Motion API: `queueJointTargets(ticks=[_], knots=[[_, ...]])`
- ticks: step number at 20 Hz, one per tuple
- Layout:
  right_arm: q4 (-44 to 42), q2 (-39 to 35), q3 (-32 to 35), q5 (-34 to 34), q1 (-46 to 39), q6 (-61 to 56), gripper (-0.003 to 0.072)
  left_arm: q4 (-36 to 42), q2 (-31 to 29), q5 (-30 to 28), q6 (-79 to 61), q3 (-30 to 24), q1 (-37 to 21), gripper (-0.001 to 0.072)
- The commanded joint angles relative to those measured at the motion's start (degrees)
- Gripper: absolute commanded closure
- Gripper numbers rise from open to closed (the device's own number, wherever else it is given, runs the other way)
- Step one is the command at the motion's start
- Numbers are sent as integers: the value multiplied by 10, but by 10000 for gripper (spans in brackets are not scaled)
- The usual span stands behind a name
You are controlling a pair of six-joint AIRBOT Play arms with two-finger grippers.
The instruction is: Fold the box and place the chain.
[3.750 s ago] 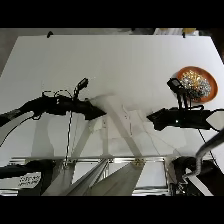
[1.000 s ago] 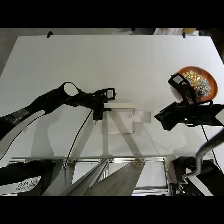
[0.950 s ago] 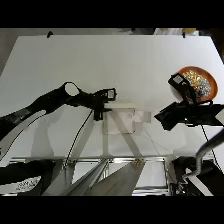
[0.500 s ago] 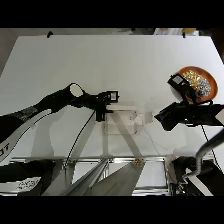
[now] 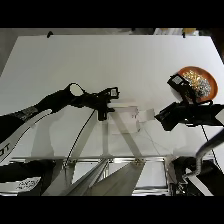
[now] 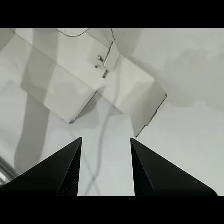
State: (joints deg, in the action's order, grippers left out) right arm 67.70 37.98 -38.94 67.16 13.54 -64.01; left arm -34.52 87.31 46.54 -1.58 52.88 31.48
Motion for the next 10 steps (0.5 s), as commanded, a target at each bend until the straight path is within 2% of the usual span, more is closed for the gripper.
queueJointTargets(ticks=[1, 10], knots=[[0, 0, 0, 0, 0, 1, 350, 10, 0, -4, 2, 0, 0, 708], [0, 0, 0, 0, 0, 14, 351, -5, 1, -13, 1, 0, 0, 706]])
